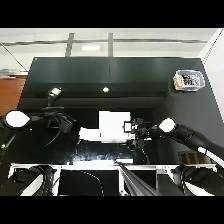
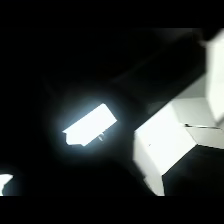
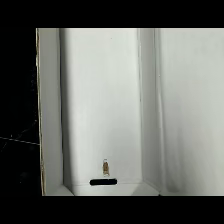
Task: Fold the box and place the chain.
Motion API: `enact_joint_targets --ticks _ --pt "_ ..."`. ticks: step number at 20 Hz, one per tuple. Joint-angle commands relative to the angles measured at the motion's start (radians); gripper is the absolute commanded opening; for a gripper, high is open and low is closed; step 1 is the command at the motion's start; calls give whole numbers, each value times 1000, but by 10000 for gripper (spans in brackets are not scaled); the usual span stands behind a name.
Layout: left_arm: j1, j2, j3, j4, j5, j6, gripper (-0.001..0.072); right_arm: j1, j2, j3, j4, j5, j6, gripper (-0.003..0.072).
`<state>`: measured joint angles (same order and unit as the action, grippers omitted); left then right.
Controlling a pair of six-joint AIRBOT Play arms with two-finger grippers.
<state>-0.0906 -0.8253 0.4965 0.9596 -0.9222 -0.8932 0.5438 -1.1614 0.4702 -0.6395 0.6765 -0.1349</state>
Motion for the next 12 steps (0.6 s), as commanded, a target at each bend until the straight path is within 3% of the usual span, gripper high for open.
enact_joint_targets --ticks 1,5,8,12 --pt "194 -3 -53 17 -97 -387 29 1 0 0 0 0 0 238" --pt "210 -103 -160 -121 -109 -480 29 1 0 0 0 0 0 238" --pt "144 -179 -175 -204 -96 -394 29 1 0 0 0 0 0 238" --pt "15 -271 -172 -281 0 -355 29 1 0 0 0 0 0 238"
